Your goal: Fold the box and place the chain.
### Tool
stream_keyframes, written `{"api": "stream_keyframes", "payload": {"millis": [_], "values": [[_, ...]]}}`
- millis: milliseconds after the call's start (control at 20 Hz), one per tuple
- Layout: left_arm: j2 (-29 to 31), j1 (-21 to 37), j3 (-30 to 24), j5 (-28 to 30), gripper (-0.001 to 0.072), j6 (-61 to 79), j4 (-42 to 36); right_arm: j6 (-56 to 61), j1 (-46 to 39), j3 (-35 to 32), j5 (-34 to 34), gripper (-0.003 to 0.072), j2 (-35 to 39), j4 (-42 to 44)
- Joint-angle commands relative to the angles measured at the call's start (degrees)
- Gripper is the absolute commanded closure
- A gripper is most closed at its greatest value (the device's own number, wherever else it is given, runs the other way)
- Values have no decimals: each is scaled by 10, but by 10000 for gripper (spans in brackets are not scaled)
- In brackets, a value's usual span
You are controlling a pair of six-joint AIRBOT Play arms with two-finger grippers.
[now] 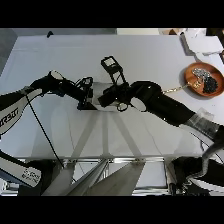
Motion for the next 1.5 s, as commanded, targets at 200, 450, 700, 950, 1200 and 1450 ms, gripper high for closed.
{"api": "stream_keyframes", "payload": {"millis": [200, 450, 700, 950, 1200, 1450], "values": [[0, 0, 0, 0, 436, 0, 0, 0, 4, 21, -19, 676, -72, 15], [0, 0, 0, 0, 436, 0, 0, 0, 4, 21, 38, 675, -124, 15], [0, 0, 0, 0, 436, 0, 0, -42, 1, 21, 57, 506, -94, 16], [0, 0, 0, 0, 436, 0, 0, -63, -51, 21, 132, 348, -2, 30], [0, 0, 0, 0, 436, 0, 0, -62, -143, 13, 173, 348, 97, 25], [0, 0, 0, 0, 436, 0, 0, -59, -271, 5, 246, 259, 97, 23]]}}
